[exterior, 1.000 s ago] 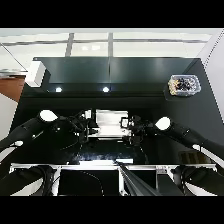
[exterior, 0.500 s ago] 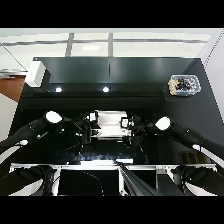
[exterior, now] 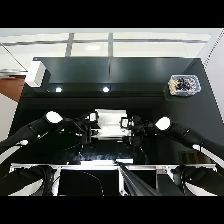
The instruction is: Fold the box and place the chain.
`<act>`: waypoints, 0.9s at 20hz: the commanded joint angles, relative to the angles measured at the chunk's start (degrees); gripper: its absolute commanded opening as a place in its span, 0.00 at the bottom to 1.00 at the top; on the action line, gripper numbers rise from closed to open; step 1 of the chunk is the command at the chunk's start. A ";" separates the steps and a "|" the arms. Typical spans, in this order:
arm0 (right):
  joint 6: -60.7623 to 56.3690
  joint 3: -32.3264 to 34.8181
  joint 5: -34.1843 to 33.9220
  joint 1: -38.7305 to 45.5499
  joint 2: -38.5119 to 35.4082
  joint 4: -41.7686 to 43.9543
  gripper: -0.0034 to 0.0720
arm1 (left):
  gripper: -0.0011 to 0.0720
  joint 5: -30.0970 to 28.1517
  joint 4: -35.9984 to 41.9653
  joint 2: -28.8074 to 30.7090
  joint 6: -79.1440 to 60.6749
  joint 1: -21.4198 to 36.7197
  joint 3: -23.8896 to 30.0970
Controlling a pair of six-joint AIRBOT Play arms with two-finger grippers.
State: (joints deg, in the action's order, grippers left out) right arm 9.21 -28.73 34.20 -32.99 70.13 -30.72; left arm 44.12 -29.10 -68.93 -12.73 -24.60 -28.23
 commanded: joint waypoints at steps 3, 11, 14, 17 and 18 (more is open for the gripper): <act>-0.04 -0.02 0.02 -0.04 0.04 0.02 0.68 | 0.29 -0.22 -0.50 -0.02 0.07 0.00 -0.07; -0.04 -0.02 0.02 -0.04 0.04 0.02 0.68 | 0.06 5.88 -9.42 16.04 23.61 11.56 -1.05; -0.04 0.00 0.04 -0.04 0.04 0.02 0.68 | 0.06 7.06 -9.66 20.35 48.48 25.51 -1.03; -0.04 -0.02 0.04 -0.04 0.04 0.02 0.68 | 0.06 13.31 -11.89 19.28 67.82 38.58 -0.04; -0.04 -0.02 0.02 -0.04 0.04 0.02 0.68 | 0.06 14.93 -12.70 18.73 67.82 41.68 0.61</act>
State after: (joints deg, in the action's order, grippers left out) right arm 9.19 -28.73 34.22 -32.99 70.13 -30.72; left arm 53.87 -39.53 -50.54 39.00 6.74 -28.56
